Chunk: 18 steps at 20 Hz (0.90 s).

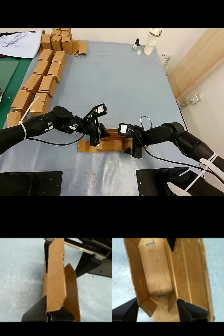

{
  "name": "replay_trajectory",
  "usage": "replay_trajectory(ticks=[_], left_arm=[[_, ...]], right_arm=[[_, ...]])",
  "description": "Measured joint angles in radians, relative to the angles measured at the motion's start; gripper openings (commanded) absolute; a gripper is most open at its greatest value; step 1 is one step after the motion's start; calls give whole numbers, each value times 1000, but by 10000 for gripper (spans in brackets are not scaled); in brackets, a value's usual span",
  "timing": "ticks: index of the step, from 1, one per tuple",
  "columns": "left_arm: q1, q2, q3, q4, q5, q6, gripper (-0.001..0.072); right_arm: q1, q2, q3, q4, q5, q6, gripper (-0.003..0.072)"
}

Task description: Fold the box.

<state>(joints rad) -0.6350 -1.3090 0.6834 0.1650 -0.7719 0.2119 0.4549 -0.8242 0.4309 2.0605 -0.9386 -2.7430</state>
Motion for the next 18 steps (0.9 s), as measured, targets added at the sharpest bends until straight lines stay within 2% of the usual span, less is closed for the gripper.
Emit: replay_trajectory(ticks=[18], left_arm=[[0, 0, 0, -1, 3, 0, 13]], right_arm=[[0, -84, -1, 21, 91, -142, 702]])
